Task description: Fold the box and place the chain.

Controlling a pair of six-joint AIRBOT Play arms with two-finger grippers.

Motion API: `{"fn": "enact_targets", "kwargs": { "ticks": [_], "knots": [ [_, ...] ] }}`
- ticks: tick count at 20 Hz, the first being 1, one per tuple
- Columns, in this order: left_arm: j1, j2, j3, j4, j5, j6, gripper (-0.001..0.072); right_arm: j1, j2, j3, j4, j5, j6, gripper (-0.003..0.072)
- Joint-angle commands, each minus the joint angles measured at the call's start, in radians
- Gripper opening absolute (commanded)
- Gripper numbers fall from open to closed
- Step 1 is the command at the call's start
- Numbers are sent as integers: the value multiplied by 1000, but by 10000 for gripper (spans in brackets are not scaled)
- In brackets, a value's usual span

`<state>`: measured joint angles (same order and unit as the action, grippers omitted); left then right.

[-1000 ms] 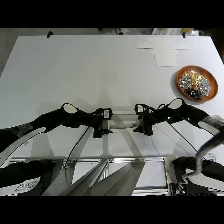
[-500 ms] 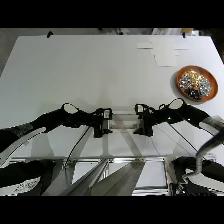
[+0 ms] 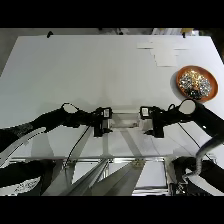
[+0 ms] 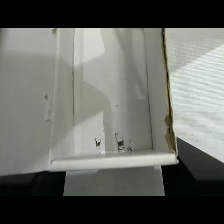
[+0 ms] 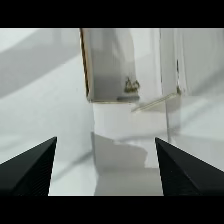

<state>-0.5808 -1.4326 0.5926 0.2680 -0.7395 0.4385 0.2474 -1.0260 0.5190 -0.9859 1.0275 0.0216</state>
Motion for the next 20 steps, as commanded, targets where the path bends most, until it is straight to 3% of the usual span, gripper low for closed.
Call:
{"fn": "enact_targets", "kwargs": {
  "ticks": [1,2,3,5,6,8,11,14,18,20],
  "knots": [
    [-1,0,0,2,-5,3,171,0,133,1,-124,50,114,632],
    [0,0,0,2,-5,3,171,0,175,1,-114,54,128,620],
    [0,0,0,2,-5,3,171,0,213,1,-93,56,139,508],
    [0,0,0,2,-5,3,171,0,268,1,24,70,126,211],
    [0,0,0,2,-5,3,171,0,273,1,108,81,82,14],
    [0,0,0,2,-5,3,171,5,258,1,270,69,-6,19],
    [0,0,0,2,-5,3,171,58,212,1,447,-56,-5,19],
    [0,0,0,2,-5,3,171,143,119,1,444,-264,14,19],
    [0,0,0,2,-5,3,171,174,-8,1,437,-596,213,19],
    [0,0,0,2,-5,3,171,174,-58,1,393,-620,262,19]
  ]
}}
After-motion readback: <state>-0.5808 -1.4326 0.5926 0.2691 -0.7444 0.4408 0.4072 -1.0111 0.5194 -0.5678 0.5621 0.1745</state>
